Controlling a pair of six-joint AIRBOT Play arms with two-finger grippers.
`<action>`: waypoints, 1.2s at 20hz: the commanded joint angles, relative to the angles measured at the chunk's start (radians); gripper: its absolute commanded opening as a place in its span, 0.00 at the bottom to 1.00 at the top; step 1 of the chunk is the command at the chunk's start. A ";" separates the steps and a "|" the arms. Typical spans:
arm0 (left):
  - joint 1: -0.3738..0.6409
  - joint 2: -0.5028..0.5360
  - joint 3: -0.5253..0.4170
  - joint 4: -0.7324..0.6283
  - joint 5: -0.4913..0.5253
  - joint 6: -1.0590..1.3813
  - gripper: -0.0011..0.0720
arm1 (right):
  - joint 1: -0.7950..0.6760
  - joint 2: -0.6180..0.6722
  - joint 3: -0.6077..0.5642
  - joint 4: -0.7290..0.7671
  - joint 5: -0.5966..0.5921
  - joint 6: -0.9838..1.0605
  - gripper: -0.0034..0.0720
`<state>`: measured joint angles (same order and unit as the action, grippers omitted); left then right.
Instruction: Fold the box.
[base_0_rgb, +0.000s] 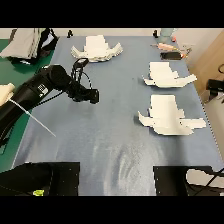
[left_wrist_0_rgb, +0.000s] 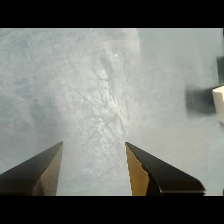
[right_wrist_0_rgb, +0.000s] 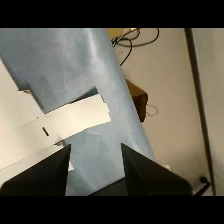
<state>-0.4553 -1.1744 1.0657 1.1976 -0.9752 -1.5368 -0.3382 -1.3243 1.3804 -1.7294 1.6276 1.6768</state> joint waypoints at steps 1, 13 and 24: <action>0.002 -0.001 0.002 -0.071 -0.072 0.000 0.82 | -0.243 -0.039 -0.127 0.154 -0.032 -0.140 0.72; 0.008 -0.001 0.005 -0.350 -0.269 0.033 0.82 | -0.411 -0.288 -0.170 0.528 -0.089 -0.490 0.72; 0.008 0.000 0.005 -0.373 -0.280 0.031 0.82 | -0.414 -0.354 -0.171 0.835 0.092 -0.632 0.12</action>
<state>-0.4480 -1.1744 1.0698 0.8322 -1.2583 -1.5043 -0.7593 -1.6726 1.2102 -1.0103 1.6417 1.0893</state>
